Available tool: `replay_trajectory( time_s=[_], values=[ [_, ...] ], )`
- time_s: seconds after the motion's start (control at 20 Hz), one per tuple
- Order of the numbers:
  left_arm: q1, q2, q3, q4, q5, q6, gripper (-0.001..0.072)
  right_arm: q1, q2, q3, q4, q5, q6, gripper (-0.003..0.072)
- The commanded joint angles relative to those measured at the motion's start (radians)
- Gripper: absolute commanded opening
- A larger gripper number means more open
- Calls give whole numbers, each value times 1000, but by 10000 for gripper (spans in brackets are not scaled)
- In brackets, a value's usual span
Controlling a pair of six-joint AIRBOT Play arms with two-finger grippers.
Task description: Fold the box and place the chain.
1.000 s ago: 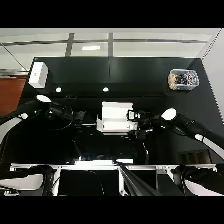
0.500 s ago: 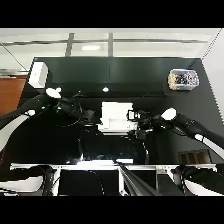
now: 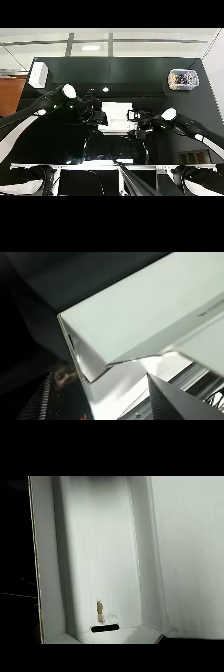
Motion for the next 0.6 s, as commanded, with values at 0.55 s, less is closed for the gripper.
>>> replay_trajectory(
  time_s=[0.55],
  values=[
    [-83,1,105,56,-45,-183,506,1,0,0,0,0,0,167]
  ],
)
